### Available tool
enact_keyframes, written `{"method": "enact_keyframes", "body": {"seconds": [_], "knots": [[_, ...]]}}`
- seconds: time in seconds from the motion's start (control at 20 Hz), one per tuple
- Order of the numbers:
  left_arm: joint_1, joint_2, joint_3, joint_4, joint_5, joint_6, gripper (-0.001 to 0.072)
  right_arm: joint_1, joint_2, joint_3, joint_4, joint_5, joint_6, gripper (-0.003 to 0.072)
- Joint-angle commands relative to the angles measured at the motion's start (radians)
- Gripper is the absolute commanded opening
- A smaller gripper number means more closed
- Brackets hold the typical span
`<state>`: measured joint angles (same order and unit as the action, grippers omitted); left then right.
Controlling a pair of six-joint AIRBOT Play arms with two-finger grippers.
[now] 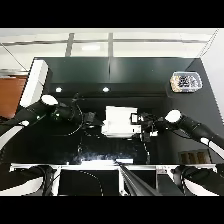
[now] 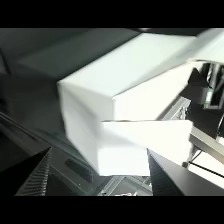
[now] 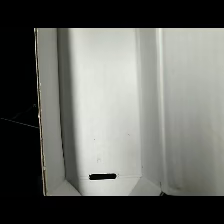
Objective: Fold the box and place the chain.
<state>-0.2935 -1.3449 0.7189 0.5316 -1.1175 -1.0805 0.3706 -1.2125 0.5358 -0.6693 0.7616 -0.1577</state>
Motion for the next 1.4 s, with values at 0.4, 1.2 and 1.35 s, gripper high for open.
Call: {"method": "enact_keyframes", "body": {"seconds": [0.4, 1.2, 1.35], "knots": [[-0.266, 0.013, 0.093, 0.424, 0.249, -0.531, 0.0683, 0.0, 0.0, 0.0, 0.0, 0.0, 0.0, 0.049], [-0.565, -0.129, 0.34, 0.945, 0.073, -1.154, 0.0488, 0.0, 0.0, 0.0, 0.0, -0.008, 0.0, 0.049], [-0.567, -0.19, 0.41, 0.951, -0.034, -1.157, 0.0486, 0.0, 0.001, 0.0, 0.0, -0.007, 0.0, 0.049]]}}
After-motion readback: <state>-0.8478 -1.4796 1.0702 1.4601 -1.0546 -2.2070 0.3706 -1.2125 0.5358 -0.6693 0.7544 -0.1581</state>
